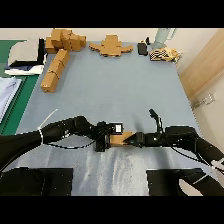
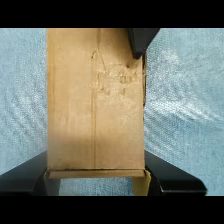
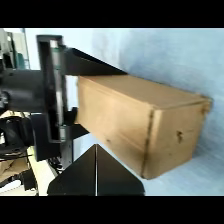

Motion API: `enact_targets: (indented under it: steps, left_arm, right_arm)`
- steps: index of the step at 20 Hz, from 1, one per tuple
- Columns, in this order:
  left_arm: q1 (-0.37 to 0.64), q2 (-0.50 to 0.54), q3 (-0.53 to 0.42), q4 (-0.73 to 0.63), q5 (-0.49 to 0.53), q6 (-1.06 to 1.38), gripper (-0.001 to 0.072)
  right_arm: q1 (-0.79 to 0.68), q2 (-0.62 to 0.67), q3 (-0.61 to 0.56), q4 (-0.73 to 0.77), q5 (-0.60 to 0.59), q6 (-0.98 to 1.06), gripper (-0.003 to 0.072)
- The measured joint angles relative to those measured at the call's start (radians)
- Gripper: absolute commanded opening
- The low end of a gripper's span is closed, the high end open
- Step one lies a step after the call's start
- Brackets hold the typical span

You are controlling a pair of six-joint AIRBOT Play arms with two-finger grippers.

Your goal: Fold the box.

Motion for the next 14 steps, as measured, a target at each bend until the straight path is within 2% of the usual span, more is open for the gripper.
enact_targets:
  steps: [6,10,14]
  left_arm:
    - [0.0,0.0,0.0,0.0,0.0,0.0,0.0357]
    - [0.0,0.0,0.0,0.0,0.0,0.0,0.0357]
    - [0.0,0.0,0.0,0.0,0.0,0.0,0.0357]
  right_arm:
    - [0.081,0.037,0.038,0.002,0.012,0.05,0.0002]
    - [0.247,0.043,0.043,-0.023,0.18,0.167,0.0001]
    - [0.438,0.043,0.043,-0.062,0.432,0.335,0.0002]
